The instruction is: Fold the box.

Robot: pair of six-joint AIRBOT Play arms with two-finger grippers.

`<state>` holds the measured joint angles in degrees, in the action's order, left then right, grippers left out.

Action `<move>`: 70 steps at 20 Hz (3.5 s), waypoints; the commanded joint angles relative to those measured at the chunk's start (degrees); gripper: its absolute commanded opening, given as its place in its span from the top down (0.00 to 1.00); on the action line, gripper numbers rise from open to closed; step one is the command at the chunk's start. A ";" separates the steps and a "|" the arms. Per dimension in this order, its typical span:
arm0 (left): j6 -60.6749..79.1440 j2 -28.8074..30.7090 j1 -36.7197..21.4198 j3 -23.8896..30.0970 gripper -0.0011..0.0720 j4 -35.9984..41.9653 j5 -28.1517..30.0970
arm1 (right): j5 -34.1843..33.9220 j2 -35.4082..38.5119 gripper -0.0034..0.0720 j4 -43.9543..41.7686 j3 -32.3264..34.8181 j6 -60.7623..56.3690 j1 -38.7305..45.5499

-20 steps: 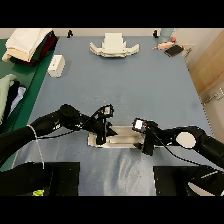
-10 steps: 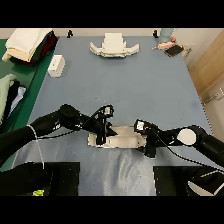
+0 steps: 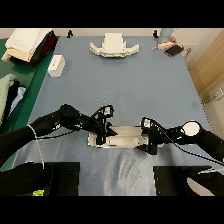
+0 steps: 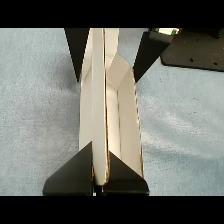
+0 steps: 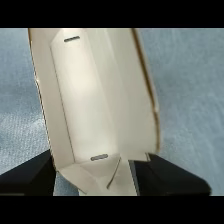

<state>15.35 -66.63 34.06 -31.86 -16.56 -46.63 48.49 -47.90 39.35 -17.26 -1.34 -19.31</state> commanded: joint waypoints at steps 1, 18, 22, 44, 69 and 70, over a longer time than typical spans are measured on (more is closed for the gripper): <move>0.02 -0.04 0.00 0.00 0.97 0.00 0.00 | 1.03 -2.84 0.03 -2.16 0.13 4.92 0.87; 0.02 -0.04 0.00 0.00 0.97 0.00 0.00 | -0.44 -5.01 0.12 -3.19 0.96 12.83 0.63; 0.02 -0.04 0.00 0.00 0.97 0.00 0.00 | -1.03 -5.53 0.24 -3.10 0.96 13.46 0.63; 0.02 -0.04 0.00 0.00 0.97 0.00 0.00 | -2.19 -4.55 0.27 -2.23 0.94 13.84 0.66; -4.94 0.37 -0.24 0.00 0.40 -0.52 2.71 | -2.23 -4.52 0.27 -2.25 0.90 13.84 0.66; -8.72 1.25 -0.57 0.00 0.40 -2.62 2.69 | -2.23 -4.52 0.27 -2.27 0.90 13.84 0.66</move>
<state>11.90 -66.30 33.95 -31.83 -17.32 -44.14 46.04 -52.47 37.01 -16.32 12.49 -18.59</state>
